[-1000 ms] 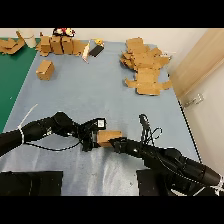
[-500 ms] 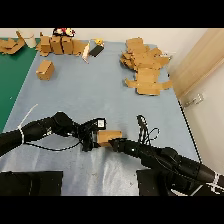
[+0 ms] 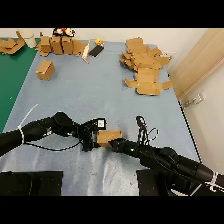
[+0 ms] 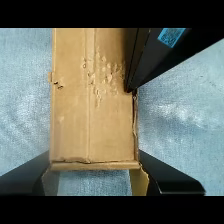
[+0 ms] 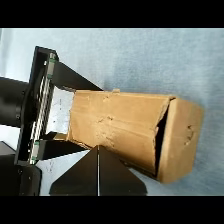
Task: Fold the box.
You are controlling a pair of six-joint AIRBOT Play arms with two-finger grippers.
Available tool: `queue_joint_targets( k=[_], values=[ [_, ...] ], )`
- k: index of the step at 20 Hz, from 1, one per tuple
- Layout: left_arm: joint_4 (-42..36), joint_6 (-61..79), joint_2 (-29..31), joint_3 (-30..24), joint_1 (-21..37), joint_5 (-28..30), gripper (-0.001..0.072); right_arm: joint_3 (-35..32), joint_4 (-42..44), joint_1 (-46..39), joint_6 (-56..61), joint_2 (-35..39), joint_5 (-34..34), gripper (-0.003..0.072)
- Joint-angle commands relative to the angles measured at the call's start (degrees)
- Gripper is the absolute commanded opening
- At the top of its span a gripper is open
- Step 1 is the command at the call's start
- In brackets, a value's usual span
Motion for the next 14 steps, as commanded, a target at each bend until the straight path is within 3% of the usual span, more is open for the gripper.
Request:
queue_joint_targets(
  k=[1, 5, 9, 12, 14],
  values=[
    [0.00, 0.00, -0.02, 0.02, 0.02, -0.02, 0.0477, -0.04, 0.00, 0.00, 0.42, -0.52, -0.02, 0.0000],
    [0.00, 0.00, -0.02, 0.02, 0.02, -0.02, 0.0477, 0.13, 0.00, 0.17, 0.42, 0.39, -0.11, 0.0000],
    [0.00, -0.02, -0.02, 0.02, 0.02, -0.02, 0.0477, 1.53, -3.72, 0.20, 0.44, 8.79, -6.01, 0.0001],
    [0.00, 0.00, -0.02, 0.02, 0.02, -0.02, 0.0477, 2.54, -14.40, -5.53, 8.72, 14.16, -14.99, 0.0001],
    [0.00, 0.00, -0.02, 0.02, 0.02, -0.02, 0.0477, 4.59, -27.93, -10.82, 15.85, 15.45, -27.71, 0.0000]
  ],
)
